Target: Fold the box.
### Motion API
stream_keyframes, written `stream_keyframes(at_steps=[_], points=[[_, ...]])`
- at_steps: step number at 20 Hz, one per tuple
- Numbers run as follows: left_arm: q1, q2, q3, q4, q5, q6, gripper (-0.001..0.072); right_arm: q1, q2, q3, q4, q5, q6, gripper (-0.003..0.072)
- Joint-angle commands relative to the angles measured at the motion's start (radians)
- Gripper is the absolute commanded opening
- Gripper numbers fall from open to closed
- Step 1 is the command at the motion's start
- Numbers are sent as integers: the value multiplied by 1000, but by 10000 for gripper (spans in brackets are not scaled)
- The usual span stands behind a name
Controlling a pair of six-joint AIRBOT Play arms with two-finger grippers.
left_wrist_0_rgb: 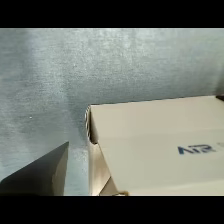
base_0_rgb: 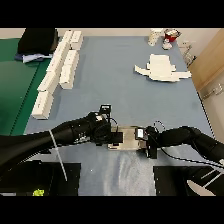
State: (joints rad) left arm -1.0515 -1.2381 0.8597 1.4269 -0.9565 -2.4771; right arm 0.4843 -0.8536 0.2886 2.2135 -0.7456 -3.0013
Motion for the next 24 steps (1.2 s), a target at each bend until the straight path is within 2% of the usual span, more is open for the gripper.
stream_keyframes(at_steps=[1, 5, 11, 15, 21, 22, 23, 24], points=[[-9, -60, 64, 34, -50, -60, 462, 1, 1, 1, 0, 0, 0, 515], [-9, -100, 89, 24, -50, -63, 461, 1, 1, 1, 0, 0, 1, 515], [-9, -103, 90, 24, -77, -63, 462, 1, 1, 1, 0, 0, 0, 515], [-43, -111, 90, 29, -74, -64, 462, 1, 1, 1, 0, 0, 0, 515], [-67, -136, 90, 51, -20, -64, 461, 1, 1, 1, 0, 0, 0, 515], [-67, -136, 90, 58, -20, -64, 412, 1, 1, 1, 0, 0, 0, 515], [-67, -136, 90, 63, -20, -63, 131, 1, 1, 1, 0, 0, 0, 515], [-67, -136, 90, 66, -18, -56, 16, 1, 1, 1, 0, 0, 0, 515]])
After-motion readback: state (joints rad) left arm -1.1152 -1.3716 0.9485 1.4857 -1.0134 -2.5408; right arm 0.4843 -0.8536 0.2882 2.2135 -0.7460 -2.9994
